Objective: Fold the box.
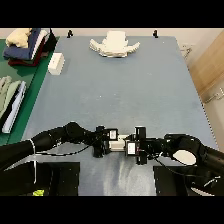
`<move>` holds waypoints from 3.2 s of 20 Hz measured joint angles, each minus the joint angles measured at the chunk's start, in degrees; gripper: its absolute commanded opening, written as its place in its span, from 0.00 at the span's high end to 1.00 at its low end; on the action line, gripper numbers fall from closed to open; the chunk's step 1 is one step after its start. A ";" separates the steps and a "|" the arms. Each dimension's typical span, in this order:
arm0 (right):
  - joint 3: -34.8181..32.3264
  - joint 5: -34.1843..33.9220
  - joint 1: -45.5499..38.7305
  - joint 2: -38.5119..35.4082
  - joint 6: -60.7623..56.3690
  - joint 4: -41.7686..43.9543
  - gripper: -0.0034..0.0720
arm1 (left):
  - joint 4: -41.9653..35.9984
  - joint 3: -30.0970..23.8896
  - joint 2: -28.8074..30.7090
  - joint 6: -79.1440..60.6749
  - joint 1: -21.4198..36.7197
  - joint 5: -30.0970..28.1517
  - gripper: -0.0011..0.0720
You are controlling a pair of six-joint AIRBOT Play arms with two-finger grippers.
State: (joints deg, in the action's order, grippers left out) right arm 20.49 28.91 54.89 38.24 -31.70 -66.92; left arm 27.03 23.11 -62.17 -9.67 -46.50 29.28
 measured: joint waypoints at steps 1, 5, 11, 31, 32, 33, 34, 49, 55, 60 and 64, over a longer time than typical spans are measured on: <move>0.00 0.26 0.11 -0.02 -0.02 0.02 0.57 | 0.02 -0.02 0.00 0.00 0.00 0.02 0.46; 0.00 0.79 0.31 -0.26 -0.15 0.20 0.56 | 0.00 -0.02 0.00 -0.02 0.00 0.02 0.46; 0.00 0.68 0.35 -1.36 -0.20 0.37 0.56 | -0.07 -0.02 0.00 0.04 0.00 -0.20 0.46; -0.02 -2.29 -0.04 -2.25 -0.37 -2.43 0.61 | -0.09 0.00 0.00 0.13 0.02 -0.26 0.46; -0.02 -2.32 -0.11 -1.75 -0.37 -2.60 0.61 | -0.09 0.00 0.00 0.11 0.04 -0.26 0.46; -0.02 -2.34 -0.15 -1.31 -0.39 -2.58 0.62 | -0.09 0.00 0.00 0.11 0.07 -0.28 0.46; -0.02 -2.29 -0.17 -0.92 -0.39 -2.58 0.70 | -0.09 0.00 0.00 0.09 0.07 -0.28 0.46; -0.02 -0.15 -0.17 0.13 -0.39 -0.42 0.75 | -0.09 0.00 0.00 0.04 0.07 -0.13 0.46; 0.00 0.90 -0.17 2.67 -0.39 0.90 0.75 | -0.04 -0.02 0.00 0.13 0.07 -0.17 0.46; -0.04 1.97 -0.09 2.93 -0.39 1.55 0.49 | -0.04 -0.02 0.00 0.07 0.07 -0.20 0.46; -0.07 2.34 -0.20 0.46 -0.44 0.85 0.49 | 0.00 -0.02 0.00 -0.04 0.07 -0.07 0.46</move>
State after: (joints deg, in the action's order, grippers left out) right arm 20.43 31.24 54.70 38.70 -32.14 -66.06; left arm 27.03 23.09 -62.17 -9.72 -46.44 29.21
